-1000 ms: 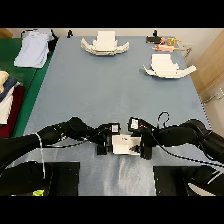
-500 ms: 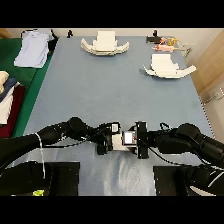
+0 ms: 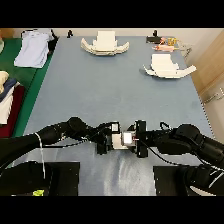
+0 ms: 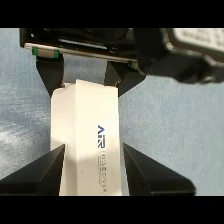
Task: Fold the box.
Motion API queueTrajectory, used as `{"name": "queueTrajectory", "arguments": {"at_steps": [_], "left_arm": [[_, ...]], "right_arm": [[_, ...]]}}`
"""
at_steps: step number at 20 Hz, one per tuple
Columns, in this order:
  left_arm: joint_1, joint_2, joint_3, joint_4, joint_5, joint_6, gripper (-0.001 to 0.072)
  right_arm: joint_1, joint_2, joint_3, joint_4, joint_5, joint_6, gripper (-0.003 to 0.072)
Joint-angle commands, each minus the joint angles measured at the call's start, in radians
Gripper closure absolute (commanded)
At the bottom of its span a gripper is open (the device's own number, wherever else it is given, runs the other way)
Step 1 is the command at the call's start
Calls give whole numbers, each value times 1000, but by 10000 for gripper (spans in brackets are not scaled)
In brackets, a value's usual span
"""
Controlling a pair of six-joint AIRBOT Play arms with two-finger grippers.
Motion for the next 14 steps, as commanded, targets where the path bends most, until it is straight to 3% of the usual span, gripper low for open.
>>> {"name": "queueTrajectory", "arguments": {"at_steps": [1, 14], "left_arm": [[-1, 0, 1, 1, -3, 1, 178], [-1, 0, 1, 1, -3, 1, 178]], "right_arm": [[1, 0, 2, -10, -5, 1, 132], [1, 1, 31, -66, 14, 2, 133]]}}
